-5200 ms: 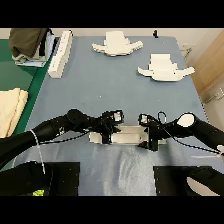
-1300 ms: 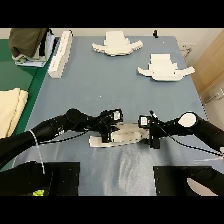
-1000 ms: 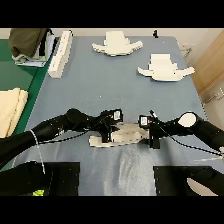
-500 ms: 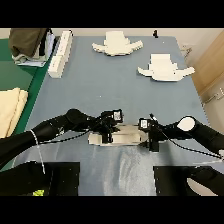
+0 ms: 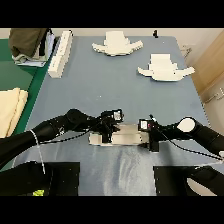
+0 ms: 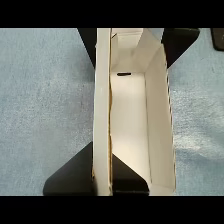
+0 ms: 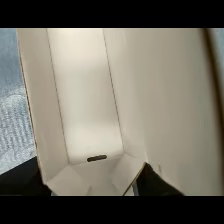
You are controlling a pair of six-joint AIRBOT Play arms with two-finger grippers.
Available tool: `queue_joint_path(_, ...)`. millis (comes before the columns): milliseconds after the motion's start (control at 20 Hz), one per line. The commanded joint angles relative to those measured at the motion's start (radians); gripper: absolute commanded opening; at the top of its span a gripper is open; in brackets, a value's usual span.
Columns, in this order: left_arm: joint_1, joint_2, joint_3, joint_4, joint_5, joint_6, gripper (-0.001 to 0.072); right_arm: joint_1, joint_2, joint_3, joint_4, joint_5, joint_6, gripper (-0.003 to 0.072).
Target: Fold the box.
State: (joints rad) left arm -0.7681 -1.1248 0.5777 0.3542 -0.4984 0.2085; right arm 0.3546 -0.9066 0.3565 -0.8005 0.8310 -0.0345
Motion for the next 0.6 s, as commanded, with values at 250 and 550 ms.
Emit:
queue_joint_path(250, 0.001, 0.000, 0.001, 0.002, -0.002, 0.000, 0.0016, 0.000, 0.008, 0.001, -0.004, -0.013, 0.000, 0.0674)
queue_joint_path(550, 0.001, 0.000, 0.001, 0.002, -0.002, 0.000, 0.0016, 0.000, -0.002, -0.007, -0.004, -0.020, 0.000, 0.0638)
